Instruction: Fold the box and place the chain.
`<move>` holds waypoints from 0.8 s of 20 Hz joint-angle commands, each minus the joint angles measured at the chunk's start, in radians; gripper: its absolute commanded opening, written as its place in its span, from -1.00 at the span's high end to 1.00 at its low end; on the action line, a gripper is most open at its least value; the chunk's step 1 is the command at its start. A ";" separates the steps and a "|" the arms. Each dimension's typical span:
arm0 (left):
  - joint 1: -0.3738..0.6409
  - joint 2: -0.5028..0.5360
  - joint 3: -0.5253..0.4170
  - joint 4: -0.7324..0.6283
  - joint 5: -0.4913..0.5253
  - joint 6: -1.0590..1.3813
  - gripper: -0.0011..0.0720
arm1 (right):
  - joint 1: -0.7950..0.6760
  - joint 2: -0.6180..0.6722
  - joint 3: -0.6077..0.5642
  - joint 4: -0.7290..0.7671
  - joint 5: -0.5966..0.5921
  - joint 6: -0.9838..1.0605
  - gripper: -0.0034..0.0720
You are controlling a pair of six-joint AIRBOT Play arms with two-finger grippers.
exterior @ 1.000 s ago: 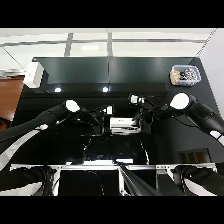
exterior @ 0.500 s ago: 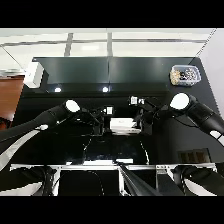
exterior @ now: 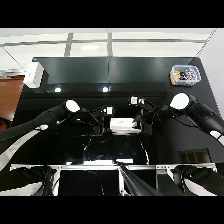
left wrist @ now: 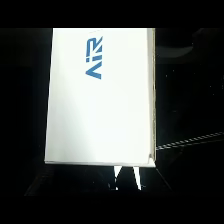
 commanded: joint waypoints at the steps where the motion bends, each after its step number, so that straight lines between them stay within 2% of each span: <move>1: 0.000 -0.001 0.001 0.000 -0.003 0.000 -0.10 | 0.001 -0.001 0.001 0.002 -0.002 0.010 0.18; 11: 0.000 -0.001 0.001 0.000 -0.001 0.000 -0.10 | 0.001 -0.002 0.001 -0.003 -0.004 0.011 0.17; 12: 0.000 -0.001 0.001 0.000 -0.001 0.000 -0.10 | 0.001 -0.002 0.001 -0.003 -0.004 0.015 -0.02; 13: 0.000 -0.001 0.001 0.000 -0.001 0.000 -0.10 | 0.001 -0.002 0.001 -0.003 -0.008 0.022 -0.10; 16: 0.000 -0.001 0.001 0.000 -0.001 0.000 -0.10 | 0.001 -0.003 0.000 -0.004 -0.014 0.022 -0.09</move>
